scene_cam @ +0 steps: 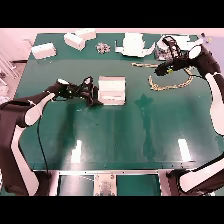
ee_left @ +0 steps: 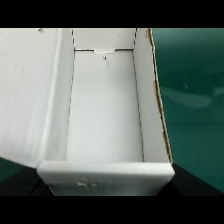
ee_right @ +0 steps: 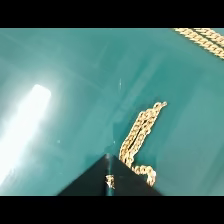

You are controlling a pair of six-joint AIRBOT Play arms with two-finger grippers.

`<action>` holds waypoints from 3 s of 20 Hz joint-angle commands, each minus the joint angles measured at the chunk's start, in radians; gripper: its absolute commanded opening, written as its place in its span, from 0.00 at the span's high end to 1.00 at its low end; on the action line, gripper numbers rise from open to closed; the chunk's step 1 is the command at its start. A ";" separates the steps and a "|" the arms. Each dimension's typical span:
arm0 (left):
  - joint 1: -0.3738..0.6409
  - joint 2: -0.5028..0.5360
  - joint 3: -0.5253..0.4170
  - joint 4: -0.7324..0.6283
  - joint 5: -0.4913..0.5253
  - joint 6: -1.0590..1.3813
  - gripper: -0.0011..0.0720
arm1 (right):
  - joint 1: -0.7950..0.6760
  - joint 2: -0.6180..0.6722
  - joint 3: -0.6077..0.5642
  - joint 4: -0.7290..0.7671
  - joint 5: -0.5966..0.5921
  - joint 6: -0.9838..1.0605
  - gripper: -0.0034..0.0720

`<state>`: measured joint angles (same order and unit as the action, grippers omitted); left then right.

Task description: Fold the box and place the chain.

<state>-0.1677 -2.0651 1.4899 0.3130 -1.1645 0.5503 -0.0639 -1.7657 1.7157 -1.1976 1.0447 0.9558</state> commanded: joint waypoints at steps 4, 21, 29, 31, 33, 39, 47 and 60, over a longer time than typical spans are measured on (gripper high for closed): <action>0.000 0.001 0.001 0.000 0.000 0.000 0.34 | -0.052 -0.012 -0.125 -0.019 0.032 -0.098 0.44; 0.000 0.001 0.001 0.000 -0.003 0.000 0.34 | -0.058 -0.105 -0.163 0.056 -0.149 -0.393 0.10; 0.000 0.001 0.001 0.000 -0.003 0.000 0.34 | -0.058 -0.119 -0.163 0.053 -0.143 -0.411 0.35; 0.000 0.001 0.001 0.000 -0.004 0.000 0.34 | -0.058 -0.138 -0.163 0.053 -0.108 -0.411 0.56; 0.000 0.001 0.001 0.000 -0.004 0.000 0.34 | -0.058 -0.156 -0.163 0.053 -0.092 -0.411 0.67; 0.000 0.001 0.001 0.000 -0.003 0.000 0.34 | -0.057 -0.159 -0.156 0.072 -0.112 -0.365 0.95; 0.000 0.001 0.001 0.000 -0.004 0.000 0.34 | -0.057 -0.085 -0.137 0.249 -0.104 -0.365 0.95; 0.000 0.001 0.001 0.000 -0.003 0.000 0.34 | -0.032 0.157 -0.138 0.440 0.118 -0.313 0.95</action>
<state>-0.1677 -2.0651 1.4899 0.3126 -1.1687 0.5503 -0.1081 -1.6756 1.5768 -0.7963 1.0733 0.6098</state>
